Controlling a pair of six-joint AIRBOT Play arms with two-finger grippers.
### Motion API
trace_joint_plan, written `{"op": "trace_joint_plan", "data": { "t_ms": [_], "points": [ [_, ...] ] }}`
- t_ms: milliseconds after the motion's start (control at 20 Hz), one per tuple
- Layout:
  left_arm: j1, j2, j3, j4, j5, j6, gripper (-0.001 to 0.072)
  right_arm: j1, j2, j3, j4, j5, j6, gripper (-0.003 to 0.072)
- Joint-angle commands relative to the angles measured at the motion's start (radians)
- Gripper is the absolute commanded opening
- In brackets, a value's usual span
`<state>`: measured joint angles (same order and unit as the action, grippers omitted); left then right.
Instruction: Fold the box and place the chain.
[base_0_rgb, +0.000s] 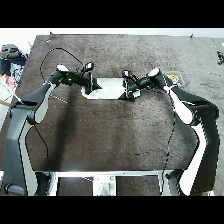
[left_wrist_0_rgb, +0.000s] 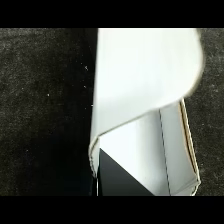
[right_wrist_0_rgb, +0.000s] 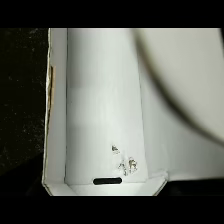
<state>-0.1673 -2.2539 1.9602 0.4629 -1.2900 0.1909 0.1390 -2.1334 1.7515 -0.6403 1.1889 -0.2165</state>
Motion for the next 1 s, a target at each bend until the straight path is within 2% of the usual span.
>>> {"op": "trace_joint_plan", "data": {
  "t_ms": [0,200,250,300,350,600,950],
  "points": [
    [0.0,0.0,0.0,0.0,0.0,0.0,0.0012,0.001,-0.001,0.0,0.0,0.0,0.0,0.0422],
    [0.0,0.0,0.0,-0.003,-0.056,-0.007,0.0014,0.001,-0.001,0.0,0.0,0.0,0.0,0.0421],
    [0.0,0.0,0.0,-0.003,-0.072,-0.007,0.0061,0.001,-0.001,0.0,0.0,0.0,0.0,0.0421],
    [0.0,0.0,0.0,-0.003,-0.079,-0.008,0.025,0.001,-0.001,0.0,0.0,0.0,0.0,0.0422],
    [0.001,0.0,0.0,-0.003,-0.081,-0.008,0.0264,0.001,-0.001,0.0,0.0,0.0,0.0,0.0422],
    [0.012,0.009,0.02,-0.031,-0.138,-0.032,0.0265,0.001,-0.001,0.0,0.0,0.0,0.0,0.0421],
    [0.106,0.015,0.059,-0.079,-0.283,-0.089,0.0265,0.001,-0.001,0.0,0.0,0.0,0.0,0.0422]
  ]
}}
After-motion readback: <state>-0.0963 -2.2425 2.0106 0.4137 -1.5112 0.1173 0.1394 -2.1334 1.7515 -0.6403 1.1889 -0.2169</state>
